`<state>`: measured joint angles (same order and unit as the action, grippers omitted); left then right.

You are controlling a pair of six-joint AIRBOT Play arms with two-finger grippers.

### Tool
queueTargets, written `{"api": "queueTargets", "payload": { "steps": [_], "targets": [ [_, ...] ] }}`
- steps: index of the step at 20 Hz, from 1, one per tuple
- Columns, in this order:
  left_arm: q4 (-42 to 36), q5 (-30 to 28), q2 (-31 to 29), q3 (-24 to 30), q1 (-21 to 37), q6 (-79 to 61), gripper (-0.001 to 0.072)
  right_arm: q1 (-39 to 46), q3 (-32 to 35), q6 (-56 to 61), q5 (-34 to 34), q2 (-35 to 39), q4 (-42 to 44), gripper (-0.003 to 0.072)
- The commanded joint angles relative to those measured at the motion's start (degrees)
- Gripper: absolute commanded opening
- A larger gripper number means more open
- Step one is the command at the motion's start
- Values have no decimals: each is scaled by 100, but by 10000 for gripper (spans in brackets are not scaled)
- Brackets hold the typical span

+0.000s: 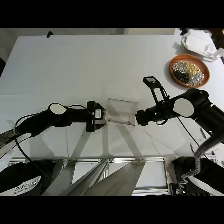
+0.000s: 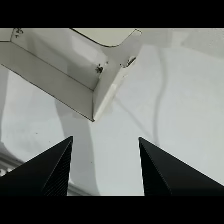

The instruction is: Fold the box and place the chain.

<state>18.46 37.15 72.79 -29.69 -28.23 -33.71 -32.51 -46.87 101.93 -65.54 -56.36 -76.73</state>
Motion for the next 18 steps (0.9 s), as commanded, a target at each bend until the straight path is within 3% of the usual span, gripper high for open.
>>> {"api": "queueTargets", "payload": {
  "steps": [1, 11, 16, 18],
  "targets": [
    [-168, 422, 0, -4, -4, -557, 691, 2, -4, 2, 0, 4, 35, 459],
    [-778, -192, 481, -4, 11, -688, 693, 2, -4, 2, -227, 7, 66, 459],
    [-1762, 376, 492, -4, 9, -1272, 698, 2, -4, 0, -280, 7, 50, 459],
    [-1799, 516, 492, -4, 9, -1539, 698, 2, -4, -2, -280, 7, 42, 459]
  ]
}}
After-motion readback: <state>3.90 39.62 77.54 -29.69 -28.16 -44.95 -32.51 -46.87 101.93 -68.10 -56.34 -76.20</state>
